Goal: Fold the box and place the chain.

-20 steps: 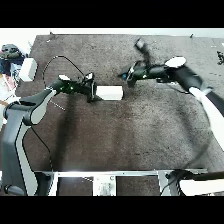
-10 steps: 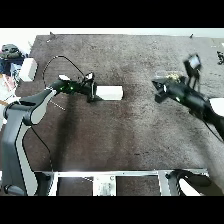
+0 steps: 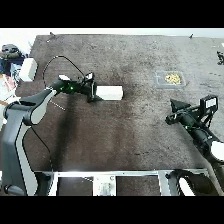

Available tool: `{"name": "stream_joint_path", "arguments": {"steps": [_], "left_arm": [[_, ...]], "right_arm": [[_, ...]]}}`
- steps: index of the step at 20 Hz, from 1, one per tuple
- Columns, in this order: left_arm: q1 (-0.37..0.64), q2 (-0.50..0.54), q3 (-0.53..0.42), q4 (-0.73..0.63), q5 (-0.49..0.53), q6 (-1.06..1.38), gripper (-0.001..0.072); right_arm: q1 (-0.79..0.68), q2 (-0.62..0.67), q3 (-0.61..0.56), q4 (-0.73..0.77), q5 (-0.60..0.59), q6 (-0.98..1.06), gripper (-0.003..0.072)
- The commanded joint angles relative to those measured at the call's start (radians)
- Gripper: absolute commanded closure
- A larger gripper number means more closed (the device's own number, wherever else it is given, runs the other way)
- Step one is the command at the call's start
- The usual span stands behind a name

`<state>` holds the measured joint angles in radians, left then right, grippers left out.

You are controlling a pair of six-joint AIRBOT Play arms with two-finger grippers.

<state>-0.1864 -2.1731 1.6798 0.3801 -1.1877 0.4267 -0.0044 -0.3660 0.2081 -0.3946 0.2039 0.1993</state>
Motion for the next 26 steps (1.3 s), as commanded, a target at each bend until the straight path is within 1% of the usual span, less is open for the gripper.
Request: {"name": "stream_joint_path", "arguments": {"steps": [1, 2, 4, 6, 9, 11, 12, 14, 16, 18, 19, 21, 24, 26], "left_arm": [[0.001, 0.001, 0.001, -0.022, -0.01, -0.014, 0.0635], [0.002, 0.001, 0.004, -0.03, -0.019, -0.014, 0.0698], [0.002, 0.013, 0.005, -0.093, -0.011, -0.016, 0.0699], [0.005, 0.047, 0.005, -0.142, 0.013, -0.016, 0.0699], [0.028, 0.137, 0.005, -0.191, 0.139, -0.038, 0.0699], [0.055, 0.203, 0.005, -0.194, 0.289, -0.11, 0.0699], [0.071, 0.233, 0.005, -0.193, 0.389, -0.166, 0.07], [0.112, 0.279, 0.005, -0.193, 0.622, -0.272, 0.07], [0.159, 0.296, 0.005, -0.193, 0.834, -0.378, 0.0699], [0.21, 0.296, -0.005, -0.192, 0.982, -0.473, 0.0699], [0.235, 0.296, -0.017, -0.192, 1.022, -0.512, 0.0699], [0.29, 0.296, -0.059, -0.192, 1.031, -0.563, 0.0699], [0.351, 0.296, -0.158, -0.191, 1.042, -0.587, 0.0699], [0.363, 0.294, -0.224, -0.192, 1.1, -0.585, 0.07]], "right_arm": [[-0.002, 0.036, -0.04, -0.001, -0.045, 0.0, 0.0674], [-0.002, 0.036, -0.04, -0.001, -0.05, 0.0, 0.0674], [-0.002, 0.036, -0.04, -0.002, -0.067, 0.0, 0.0674], [-0.002, 0.036, -0.04, -0.002, -0.084, 0.0, 0.0674], [-0.002, 0.036, -0.04, -0.002, -0.1, 0.0, 0.0674], [-0.002, 0.036, -0.04, -0.002, -0.1, 0.0, 0.0674], [-0.002, 0.036, -0.04, -0.002, -0.1, 0.0, 0.0674], [-0.002, 0.036, -0.04, -0.002, -0.1, 0.0, 0.0674], [-0.002, 0.036, -0.04, -0.001, -0.1, 0.0, 0.0674], [-0.002, 0.036, -0.04, -0.002, -0.1, 0.0, 0.0674], [-0.002, 0.036, -0.04, -0.002, -0.1, 0.0, 0.0674], [-0.002, 0.036, -0.04, -0.002, -0.1, 0.0, 0.0674], [-0.002, 0.036, -0.04, -0.002, -0.1, 0.0, 0.0674], [-0.002, 0.036, -0.04, -0.002, -0.1, 0.0, 0.0674]]}}
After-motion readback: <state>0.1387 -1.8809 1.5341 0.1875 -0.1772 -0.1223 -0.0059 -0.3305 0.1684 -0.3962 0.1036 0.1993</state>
